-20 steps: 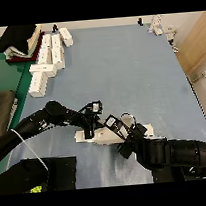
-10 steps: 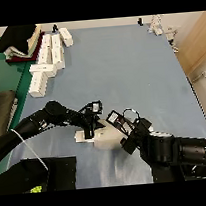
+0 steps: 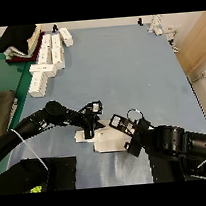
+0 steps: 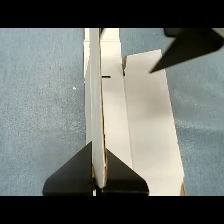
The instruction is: Fold the box.
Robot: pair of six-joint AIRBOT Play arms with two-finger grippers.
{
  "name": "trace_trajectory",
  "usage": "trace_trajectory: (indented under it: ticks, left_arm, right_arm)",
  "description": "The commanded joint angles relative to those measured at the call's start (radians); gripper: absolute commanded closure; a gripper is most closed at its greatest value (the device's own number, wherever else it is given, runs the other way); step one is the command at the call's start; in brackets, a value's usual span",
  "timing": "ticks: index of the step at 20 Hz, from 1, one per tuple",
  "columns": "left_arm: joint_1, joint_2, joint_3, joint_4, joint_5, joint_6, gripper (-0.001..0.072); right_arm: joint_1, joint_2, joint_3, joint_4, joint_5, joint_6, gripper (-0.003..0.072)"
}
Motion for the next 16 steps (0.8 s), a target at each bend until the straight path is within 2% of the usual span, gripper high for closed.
trace_trajectory:
  ticks: [1, 4, 7, 12, 16]
  left_arm:
    - [0.000, -0.001, 0.000, 0.000, 0.000, 0.000, 0.0692]
    - [0.000, -0.001, 0.000, 0.000, 0.000, 0.000, 0.0691]
    - [0.000, -0.001, 0.000, 0.000, 0.000, 0.000, 0.0691]
    - [0.000, -0.001, 0.000, 0.000, 0.000, 0.000, 0.0691]
    - [0.000, -0.001, 0.000, 0.000, 0.000, 0.000, 0.0692]
  right_arm:
    - [0.054, 0.031, -0.047, 0.217, 0.024, -0.148, -0.0034]
    - [0.070, -0.035, -0.096, 0.114, 0.115, -0.130, -0.0034]
    - [0.069, -0.126, -0.087, -0.023, 0.159, -0.031, -0.0034]
    - [0.069, -0.116, -0.044, -0.211, 0.086, 0.246, -0.0034]
    - [0.070, -0.064, -0.027, -0.210, 0.058, 0.250, -0.0034]
